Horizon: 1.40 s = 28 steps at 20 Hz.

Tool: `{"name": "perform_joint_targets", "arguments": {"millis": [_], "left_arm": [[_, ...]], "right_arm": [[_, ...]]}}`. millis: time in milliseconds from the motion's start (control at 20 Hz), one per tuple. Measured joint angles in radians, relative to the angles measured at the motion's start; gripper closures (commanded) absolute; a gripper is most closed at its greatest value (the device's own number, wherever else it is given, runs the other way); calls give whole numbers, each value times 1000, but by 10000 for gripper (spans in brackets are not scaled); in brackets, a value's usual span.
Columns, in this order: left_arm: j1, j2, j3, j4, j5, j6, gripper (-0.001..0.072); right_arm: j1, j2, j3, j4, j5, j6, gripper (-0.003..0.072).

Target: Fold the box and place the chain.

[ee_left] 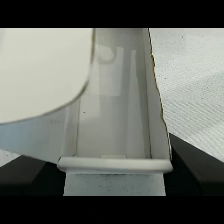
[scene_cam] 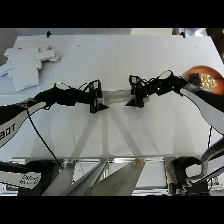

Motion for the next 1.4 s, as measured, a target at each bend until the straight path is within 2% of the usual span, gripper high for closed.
{"name": "perform_joint_targets", "arguments": {"millis": [300, 400, 950, 1000, 1100, 1400], "left_arm": [[0, 0, 0, 0, 0, 0, 276], [0, 0, 0, 0, 0, 0, 393], [0, 0, 0, 0, 0, 0, 365], [0, 0, 0, 0, 0, 0, 365], [0, 0, 0, 0, 0, 0, 365], [0, 0, 0, 0, -2, -1, 362]], "right_arm": [[0, 0, 0, 0, 0, 0, 230], [0, 0, 0, 0, 0, 0, 230], [0, 0, 0, 0, 0, 0, 228], [0, 0, 0, 0, 0, 0, 211], [0, 0, 0, 1, 0, 2, 34], [0, 6, 0, -5, -1, 3, 21]]}}
